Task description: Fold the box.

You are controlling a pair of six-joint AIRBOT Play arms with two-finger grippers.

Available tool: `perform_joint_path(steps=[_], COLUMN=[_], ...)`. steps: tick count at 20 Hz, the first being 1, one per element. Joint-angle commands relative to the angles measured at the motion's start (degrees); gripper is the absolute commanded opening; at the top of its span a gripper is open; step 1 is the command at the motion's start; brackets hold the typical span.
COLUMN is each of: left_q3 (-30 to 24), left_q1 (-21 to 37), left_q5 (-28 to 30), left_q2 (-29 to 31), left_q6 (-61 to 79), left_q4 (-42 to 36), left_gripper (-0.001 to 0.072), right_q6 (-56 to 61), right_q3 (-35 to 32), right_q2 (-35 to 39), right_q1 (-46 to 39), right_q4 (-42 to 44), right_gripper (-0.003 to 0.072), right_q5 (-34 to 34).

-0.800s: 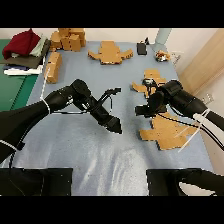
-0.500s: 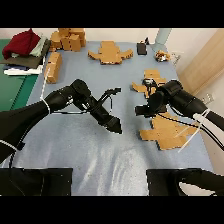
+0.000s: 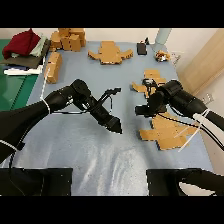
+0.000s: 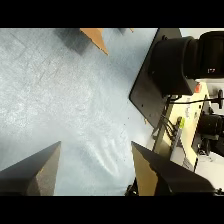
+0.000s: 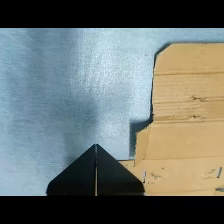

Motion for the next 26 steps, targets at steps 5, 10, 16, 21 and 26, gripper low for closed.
perform_joint_path(steps=[5,10,16,21,26], left_q3=[0.0,0.0,0.0,0.0,0.0], left_q1=[0.0,0.0,0.0,0.0,0.0], left_q5=[2.2,2.6,2.4,4.0,5.9], left_q2=[0.0,0.0,0.0,0.0,0.0], left_q6=[0.0,0.0,0.0,0.0,0.0], left_q4=[-0.8,-1.0,-2.8,-7.6,-12.4], left_gripper=[0.0694,0.0694,0.0694,0.0694,0.0694], right_q6=[5.1,4.0,-10.6,-20.9,-30.0], right_q3=[0.6,5.8,5.4,5.4,5.4], right_q2=[-0.4,-0.4,-0.4,-1.3,-6.2], right_q1=[-0.7,-10.4,-33.2,-43.7,-52.2], right_q4=[-2.7,-27.5,-19.0,-12.2,-1.4], right_gripper=[0.0007,0.0449,0.0449,0.0449,0.0449], right_q5=[3.3,-23.5,-17.9,-11.4,-8.5])
